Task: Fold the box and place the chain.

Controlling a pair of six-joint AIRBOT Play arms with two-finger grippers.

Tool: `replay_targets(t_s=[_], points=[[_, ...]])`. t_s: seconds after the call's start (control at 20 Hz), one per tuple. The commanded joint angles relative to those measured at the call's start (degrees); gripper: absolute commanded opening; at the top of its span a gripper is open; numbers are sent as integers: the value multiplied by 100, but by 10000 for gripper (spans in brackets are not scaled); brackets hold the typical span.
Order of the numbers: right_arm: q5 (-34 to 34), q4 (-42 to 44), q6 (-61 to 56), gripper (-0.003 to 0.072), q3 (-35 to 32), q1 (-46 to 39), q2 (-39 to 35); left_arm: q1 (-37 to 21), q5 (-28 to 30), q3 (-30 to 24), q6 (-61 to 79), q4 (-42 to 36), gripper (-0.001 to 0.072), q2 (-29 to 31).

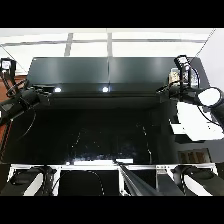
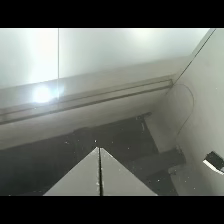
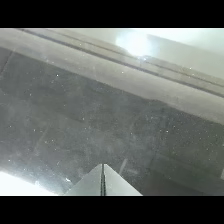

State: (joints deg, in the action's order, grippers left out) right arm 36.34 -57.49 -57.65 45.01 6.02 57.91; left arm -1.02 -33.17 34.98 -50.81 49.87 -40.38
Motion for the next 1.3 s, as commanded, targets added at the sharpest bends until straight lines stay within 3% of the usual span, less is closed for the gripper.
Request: replay_targets(t_s=[0.0, 0.8, 0.85, 0.9, 0.95, 1.0, 1.05, 1.1, 1.2, 1.25], points=[[2, 2, 0, 15, -2, 7, 0, 4, 0, 0, 0, 2, 27, 2], [-92, 356, 0, 16, -2, 7, 4, 7, 31, 0, 0, -26, 27, 2], [-249, 350, -28, 49, -2, 7, 7, 4, 44, 0, 0, -114, 27, 2], [-363, 330, -111, 442, -2, 4, 7, 7, 101, -2, 0, -127, 27, 0], [-437, 254, -111, 712, -2, 7, 13, 7, 129, -2, 0, -127, 27, -13], [-463, 2, -166, 713, -2, -26, 15, 4, 186, -2, -4, -127, 34, -52], [-507, -509, -605, 712, 0, -149, 17, 4, 181, -2, -4, -127, 268, -109], [-568, -1307, -1349, 711, 22, -417, 26, 7, 162, -2, -15, -129, 720, -166], [-463, -2933, -3220, 709, 240, -1534, 177, 4, 103, -2, -160, -127, 703, -284], [-398, -3178, -3569, 709, 387, -2302, 299, 7, 101, -2, -240, -133, 703, -319]])
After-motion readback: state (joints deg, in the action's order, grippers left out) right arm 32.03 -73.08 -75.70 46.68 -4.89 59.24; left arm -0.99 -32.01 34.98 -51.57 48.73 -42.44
